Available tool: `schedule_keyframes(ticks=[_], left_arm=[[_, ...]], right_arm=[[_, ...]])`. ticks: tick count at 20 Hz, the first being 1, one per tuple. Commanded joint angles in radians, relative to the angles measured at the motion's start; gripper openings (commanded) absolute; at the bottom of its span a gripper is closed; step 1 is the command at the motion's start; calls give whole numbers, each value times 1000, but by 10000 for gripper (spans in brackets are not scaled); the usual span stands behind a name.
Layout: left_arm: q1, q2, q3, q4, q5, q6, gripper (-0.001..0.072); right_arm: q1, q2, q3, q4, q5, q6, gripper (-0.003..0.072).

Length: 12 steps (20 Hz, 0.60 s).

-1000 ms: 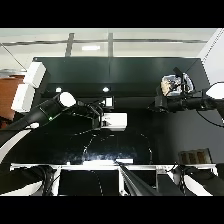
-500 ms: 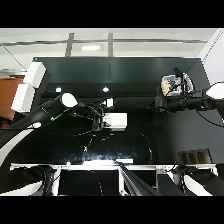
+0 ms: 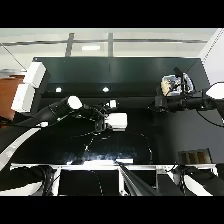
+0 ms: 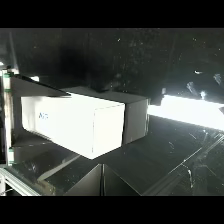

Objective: Fold the box and place the chain.

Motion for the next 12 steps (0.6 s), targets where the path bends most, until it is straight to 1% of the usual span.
schedule_keyframes(ticks=[1, 3, 4, 6, 8, 9, 10, 12], left_arm=[[-14, -13, 0, 42, 29, -40, 709], [-18, -13, 0, 89, 28, -90, 705], [-18, -12, 1, 117, 14, -116, 684], [-16, 0, 6, 197, -15, -201, 566], [-9, 38, 9, 275, -29, -276, 555], [5, 66, 11, 309, -43, -322, 484], [28, 98, 11, 331, -70, -348, 390], [101, 166, 10, 339, -138, -407, 390]], right_arm=[[0, 0, 0, -1, -10, 0, 28], [0, 1, 0, 0, -11, 0, 28], [0, 0, 0, -1, -11, 0, 28], [0, 1, 0, -1, -11, 0, 28], [0, 1, 0, -10, -11, 0, 28], [0, 1, 0, -14, -11, 0, 28], [0, 1, 0, -18, -11, 0, 28], [0, 1, 0, -18, -18, 0, 28]])
